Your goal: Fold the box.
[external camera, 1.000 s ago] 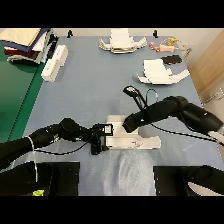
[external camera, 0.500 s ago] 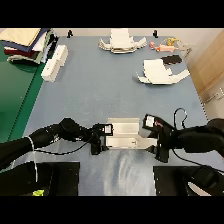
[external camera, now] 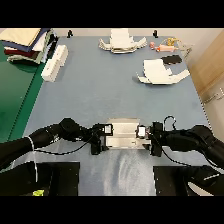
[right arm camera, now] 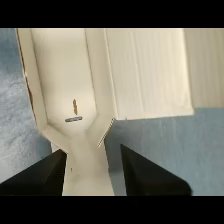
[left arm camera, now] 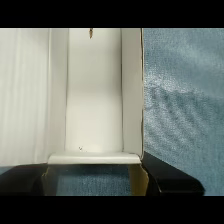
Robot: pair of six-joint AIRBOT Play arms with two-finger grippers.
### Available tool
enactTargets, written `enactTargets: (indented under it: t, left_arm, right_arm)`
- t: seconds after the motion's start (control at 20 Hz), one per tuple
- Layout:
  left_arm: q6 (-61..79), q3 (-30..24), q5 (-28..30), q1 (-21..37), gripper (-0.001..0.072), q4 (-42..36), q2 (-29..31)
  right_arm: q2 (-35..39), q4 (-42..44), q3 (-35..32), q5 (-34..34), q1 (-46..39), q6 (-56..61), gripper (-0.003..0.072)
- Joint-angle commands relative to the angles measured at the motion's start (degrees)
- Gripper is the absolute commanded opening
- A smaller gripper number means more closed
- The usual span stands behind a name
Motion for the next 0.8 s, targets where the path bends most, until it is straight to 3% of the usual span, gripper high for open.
enactTargets:
  t: [0.0, 0.05, 0.15, 0.2, 0.65, 0.7, 0.75]
  left_arm:
    - [0.00, 0.02, 0.00, 0.02, 0.0486, 0.02, -0.04]
    - [0.00, 0.02, 0.00, 0.02, 0.0486, 0.02, -0.04]
    - [0.00, 0.02, 0.00, 0.02, 0.0487, 0.02, -0.04]
    - [0.00, 0.02, 0.00, 0.02, 0.0487, 0.02, -0.04]
    - [0.00, 0.02, 0.00, 0.02, 0.0487, 0.02, -0.04]
    - [0.00, 0.02, 0.00, 0.02, 0.0486, 0.02, -0.04]
    - [0.00, 0.02, 0.00, 0.02, 0.0486, 0.02, -0.04]
  right_arm:
    - [-3.61, 6.32, -0.20, 4.81, 0.02, -5.53, 0.0502]
    - [-3.67, 8.15, -0.15, 4.85, 0.13, -6.40, 0.0498]
    - [-3.58, 8.70, -0.15, 3.82, 1.53, -6.67, 0.0200]
    - [-3.67, 8.61, -0.15, 3.67, 2.32, -6.67, 0.0148]
    - [-3.72, 10.03, -0.15, 7.67, 4.63, -6.62, 0.0132]
    - [-3.72, 10.03, -0.15, 7.72, 4.63, -6.62, 0.0169]
    - [-3.78, 10.10, -0.15, 7.91, 4.63, -6.62, 0.0291]
